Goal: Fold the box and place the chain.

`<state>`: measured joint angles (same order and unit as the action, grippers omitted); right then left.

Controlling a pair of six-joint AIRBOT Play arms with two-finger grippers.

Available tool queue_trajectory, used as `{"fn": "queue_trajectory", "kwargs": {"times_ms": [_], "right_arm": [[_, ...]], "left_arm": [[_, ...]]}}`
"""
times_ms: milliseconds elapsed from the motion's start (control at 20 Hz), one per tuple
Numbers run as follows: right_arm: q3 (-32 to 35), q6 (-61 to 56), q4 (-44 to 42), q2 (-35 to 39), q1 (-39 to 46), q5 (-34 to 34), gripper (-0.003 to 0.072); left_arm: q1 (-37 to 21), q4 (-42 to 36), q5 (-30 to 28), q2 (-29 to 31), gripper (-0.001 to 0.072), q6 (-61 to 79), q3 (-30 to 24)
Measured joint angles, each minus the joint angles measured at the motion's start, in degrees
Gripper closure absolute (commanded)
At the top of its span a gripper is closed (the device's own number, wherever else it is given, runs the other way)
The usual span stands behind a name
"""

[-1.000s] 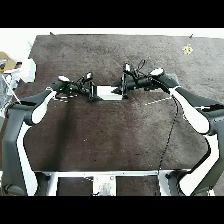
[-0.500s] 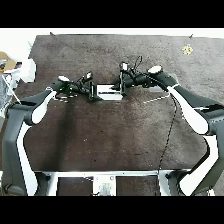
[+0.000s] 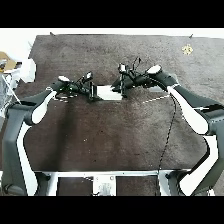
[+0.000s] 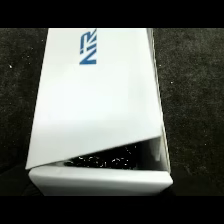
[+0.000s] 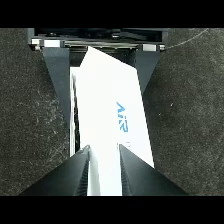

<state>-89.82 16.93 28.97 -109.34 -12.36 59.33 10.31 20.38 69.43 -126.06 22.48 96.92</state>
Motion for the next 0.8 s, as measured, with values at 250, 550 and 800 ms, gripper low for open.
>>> {"fn": "queue_trajectory", "kwargs": {"times_ms": [250, 550, 800], "right_arm": [[0.15, -0.76, 0.22, 0.00, 0.02, 0.72, 0.0483], [3.93, -2.08, 0.70, -0.02, 0.35, 2.95, 0.0481], [4.87, -2.38, -4.31, 0.96, 2.34, 5.03, 0.0672]], "left_arm": [[0.00, 0.02, 0.00, 0.00, 0.0422, 0.07, 0.00], [0.07, 0.20, 0.31, 0.00, 0.0422, 0.39, 0.00], [0.04, 0.07, 0.28, 0.00, 0.0422, 0.00, 0.00]]}}
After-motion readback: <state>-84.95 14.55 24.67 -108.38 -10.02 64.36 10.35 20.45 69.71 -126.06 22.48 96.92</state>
